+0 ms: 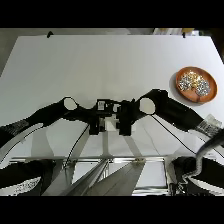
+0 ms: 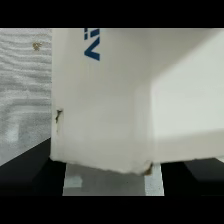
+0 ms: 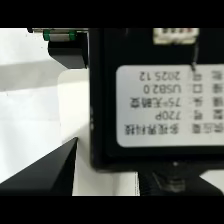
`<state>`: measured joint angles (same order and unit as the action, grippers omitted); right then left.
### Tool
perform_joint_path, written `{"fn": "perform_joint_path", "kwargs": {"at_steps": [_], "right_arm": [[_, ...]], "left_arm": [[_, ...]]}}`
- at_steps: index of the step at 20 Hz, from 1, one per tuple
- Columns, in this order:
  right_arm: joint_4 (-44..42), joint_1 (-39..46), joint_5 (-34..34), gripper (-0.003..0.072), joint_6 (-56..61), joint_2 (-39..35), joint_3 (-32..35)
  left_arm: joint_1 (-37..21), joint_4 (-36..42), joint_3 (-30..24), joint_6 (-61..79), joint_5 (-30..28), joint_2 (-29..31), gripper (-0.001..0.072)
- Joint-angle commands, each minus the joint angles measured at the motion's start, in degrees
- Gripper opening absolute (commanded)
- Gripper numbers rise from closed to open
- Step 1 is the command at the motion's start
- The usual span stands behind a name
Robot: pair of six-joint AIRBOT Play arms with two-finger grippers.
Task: Fold the box and place the chain.
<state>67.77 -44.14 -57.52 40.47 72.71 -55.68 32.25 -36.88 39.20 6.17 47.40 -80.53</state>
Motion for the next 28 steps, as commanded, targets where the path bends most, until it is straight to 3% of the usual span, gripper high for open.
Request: {"fn": "perform_joint_path", "kwargs": {"at_steps": [1, 3, 4, 6, 17, 23, 28], "right_arm": [[2.32, -0.07, 0.76, 0.0299, 0.00, 0.76, 1.16], [4.46, -0.07, 2.32, 0.0252, 1.11, 0.72, 1.77], [4.70, -0.07, 2.99, 0.0147, 1.62, 0.52, 1.77], [4.68, -0.07, 4.13, 0.0113, 1.60, -0.33, 1.77], [5.53, -0.02, 5.97, 0.0100, 1.70, -1.75, 1.77], [3.32, -0.02, 4.39, 0.0142, 1.66, -1.22, 2.62], [-0.17, -0.02, 1.33, 0.0312, 1.46, -1.31, 4.24]], "left_arm": [[-0.02, 0.02, -0.02, -0.02, 0.00, 0.00, 0.0109], [-0.02, 0.02, -0.02, -0.02, 0.00, 0.02, 0.0109], [-0.02, 0.00, -0.02, -0.02, -0.02, 0.00, 0.0109], [-0.02, 0.02, -0.02, -0.02, 0.00, 0.02, 0.0109], [-0.02, 0.02, -0.02, -0.02, -0.02, 0.00, 0.0109], [-0.02, 0.02, -0.02, -0.02, -0.02, 0.00, 0.0109], [-0.02, 0.02, -0.02, -0.02, 0.00, 0.00, 0.0109]]}}
